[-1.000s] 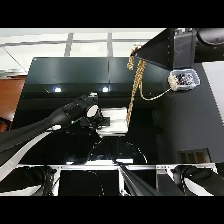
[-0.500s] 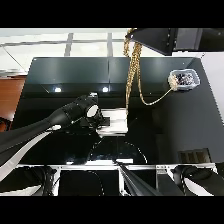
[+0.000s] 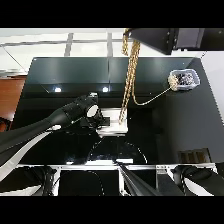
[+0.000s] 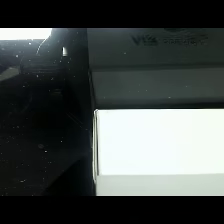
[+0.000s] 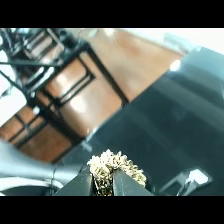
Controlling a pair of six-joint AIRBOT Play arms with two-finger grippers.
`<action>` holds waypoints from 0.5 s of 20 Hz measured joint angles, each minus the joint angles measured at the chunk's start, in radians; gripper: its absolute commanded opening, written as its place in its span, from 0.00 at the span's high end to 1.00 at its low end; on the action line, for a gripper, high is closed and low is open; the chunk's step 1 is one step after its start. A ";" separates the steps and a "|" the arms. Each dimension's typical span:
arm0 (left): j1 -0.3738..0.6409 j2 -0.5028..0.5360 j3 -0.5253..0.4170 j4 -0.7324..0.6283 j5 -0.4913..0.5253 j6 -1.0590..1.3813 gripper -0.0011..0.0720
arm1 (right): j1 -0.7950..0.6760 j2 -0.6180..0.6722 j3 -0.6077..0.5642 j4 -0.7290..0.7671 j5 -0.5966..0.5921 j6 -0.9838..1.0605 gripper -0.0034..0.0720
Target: Fold the box and place the chain.
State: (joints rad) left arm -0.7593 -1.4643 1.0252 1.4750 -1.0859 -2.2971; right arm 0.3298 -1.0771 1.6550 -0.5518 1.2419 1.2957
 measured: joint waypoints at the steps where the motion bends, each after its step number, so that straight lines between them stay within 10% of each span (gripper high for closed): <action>1: 0.000 0.000 0.000 0.000 0.000 0.000 0.95 | 0.012 -0.004 -0.005 -0.027 0.023 0.015 0.94; 10: 0.000 0.000 0.000 0.000 -0.002 0.000 0.95 | 0.094 -0.016 -0.293 -0.324 0.091 0.129 0.94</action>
State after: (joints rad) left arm -0.7593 -1.4643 1.0252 1.4746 -1.0878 -2.2971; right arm 0.4236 -1.0931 1.3617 -0.8761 1.3331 1.4246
